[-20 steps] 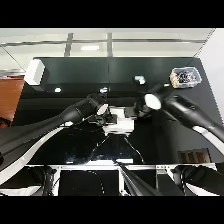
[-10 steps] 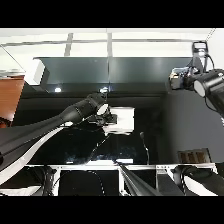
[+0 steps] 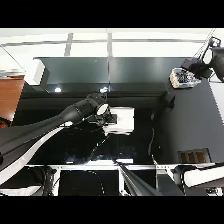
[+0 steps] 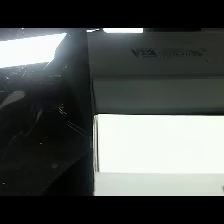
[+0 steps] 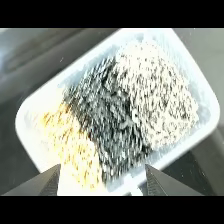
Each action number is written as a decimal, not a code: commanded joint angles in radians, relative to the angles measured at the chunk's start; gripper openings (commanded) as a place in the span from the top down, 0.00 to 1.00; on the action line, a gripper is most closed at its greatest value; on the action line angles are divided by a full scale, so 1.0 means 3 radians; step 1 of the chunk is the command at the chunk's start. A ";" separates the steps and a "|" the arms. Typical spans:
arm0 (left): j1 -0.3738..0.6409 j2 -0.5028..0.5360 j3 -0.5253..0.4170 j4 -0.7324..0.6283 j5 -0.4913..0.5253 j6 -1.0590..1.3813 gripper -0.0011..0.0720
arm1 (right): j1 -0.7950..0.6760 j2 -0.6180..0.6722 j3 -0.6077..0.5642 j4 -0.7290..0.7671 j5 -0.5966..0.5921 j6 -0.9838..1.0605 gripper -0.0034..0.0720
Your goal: Fold the box and place the chain.
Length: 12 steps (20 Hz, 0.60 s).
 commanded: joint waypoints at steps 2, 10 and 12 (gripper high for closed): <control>0.0004 0.0000 -0.0001 0.0003 -0.0005 0.0001 0.95 | -0.0135 -0.0612 0.0678 0.0256 0.0318 0.0056 0.19; 0.0004 0.0000 -0.0001 0.0000 -0.0011 0.0001 0.95 | -0.0234 -0.0861 0.0678 0.0495 0.0341 0.0215 0.25; 0.0004 0.0000 -0.0001 0.0003 -0.0010 0.0001 0.95 | -0.0234 -0.0895 0.0678 0.0497 0.0340 0.0215 0.32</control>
